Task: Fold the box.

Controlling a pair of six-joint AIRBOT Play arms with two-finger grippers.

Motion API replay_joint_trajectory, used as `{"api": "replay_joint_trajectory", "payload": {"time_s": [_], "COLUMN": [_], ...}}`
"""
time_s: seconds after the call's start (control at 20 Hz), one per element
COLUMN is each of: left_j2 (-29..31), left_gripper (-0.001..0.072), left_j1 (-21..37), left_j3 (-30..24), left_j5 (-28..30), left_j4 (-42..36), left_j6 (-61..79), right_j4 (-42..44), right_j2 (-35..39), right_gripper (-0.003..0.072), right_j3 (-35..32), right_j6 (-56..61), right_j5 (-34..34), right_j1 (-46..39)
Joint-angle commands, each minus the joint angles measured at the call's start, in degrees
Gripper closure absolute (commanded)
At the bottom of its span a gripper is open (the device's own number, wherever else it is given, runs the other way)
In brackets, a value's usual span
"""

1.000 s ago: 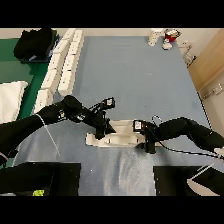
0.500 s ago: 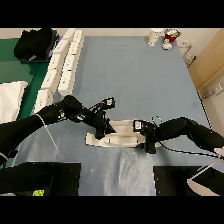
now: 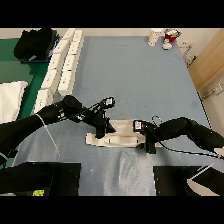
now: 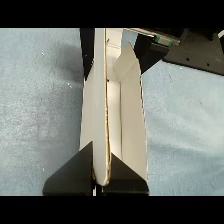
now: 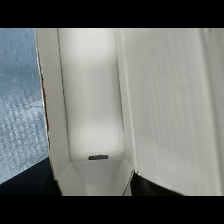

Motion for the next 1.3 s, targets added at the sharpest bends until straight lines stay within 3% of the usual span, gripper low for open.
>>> {"api": "replay_joint_trajectory", "payload": {"time_s": [0.0, 0.25, 0.3, 0.35, 0.4, 0.55, 0.65, 0.8, 1.05, 1.1, 1.15, 1.2, 1.25], "left_j2": [-0.02, 0.0, -0.02, -0.02, 0.0, 0.13, 1.11, 5.27, 15.76, 17.35, 18.86, 19.8, 20.22], "left_gripper": [0.0698, 0.0694, 0.0631, 0.0442, 0.0406, 0.0403, 0.0172, 0.0167, 0.018, 0.0365, 0.0651, 0.0697, 0.0697], "left_j1": [-0.04, -0.04, -0.04, -0.04, -0.04, 0.09, 0.22, 2.75, 8.87, 9.49, 9.77, 9.68, 9.38], "left_j3": [0.07, 0.07, 0.07, 0.07, 0.07, 0.09, 0.2, 0.44, 0.44, 0.44, 0.44, 0.42, 0.42], "left_j5": [0.2, 0.35, 0.35, 0.35, 0.35, 0.33, 0.28, -2.03, -8.04, -9.51, -11.96, -14.27, -16.94], "left_j4": [-0.17, -0.28, -0.28, -0.31, -0.31, -0.13, 0.74, 3.1, 16.28, 18.78, 20.68, 21.38, 20.39], "left_j6": [0.02, 0.0, 0.0, 0.0, 0.0, -1.22, -5.07, -11.56, -29.57, -34.38, -37.66, -38.91, -42.4], "right_j4": [0.0, -0.02, -0.02, -0.02, -0.02, -0.02, -0.02, -0.09, -0.22, -0.22, -0.22, -0.22, -0.22], "right_j2": [0.0, 0.0, 0.0, 0.0, 0.0, 0.0, 0.0, 0.0, 0.0, 0.0, 0.0, 0.0, 0.0], "right_gripper": [0.0224, 0.0224, 0.0224, 0.0224, 0.0224, 0.0224, 0.0224, 0.0224, 0.0224, 0.0224, 0.0224, 0.0224, 0.0224], "right_j3": [-0.02, -0.02, -0.02, -0.02, -0.02, -0.02, -0.02, -0.02, -0.02, -0.02, -0.02, -0.02, -0.02], "right_j6": [-0.02, 0.0, -0.02, -0.02, 0.0, -0.02, -0.02, 0.0, 0.0, -0.02, -0.02, 0.0, -0.02], "right_j5": [0.02, 0.02, 0.02, 0.02, 0.02, 0.02, 0.02, 0.02, 0.02, 0.02, 0.02, 0.02, 0.02], "right_j1": [0.07, 0.07, 0.07, 0.07, 0.07, 0.07, 0.07, 0.07, 0.07, 0.07, 0.07, 0.07, 0.07]}}
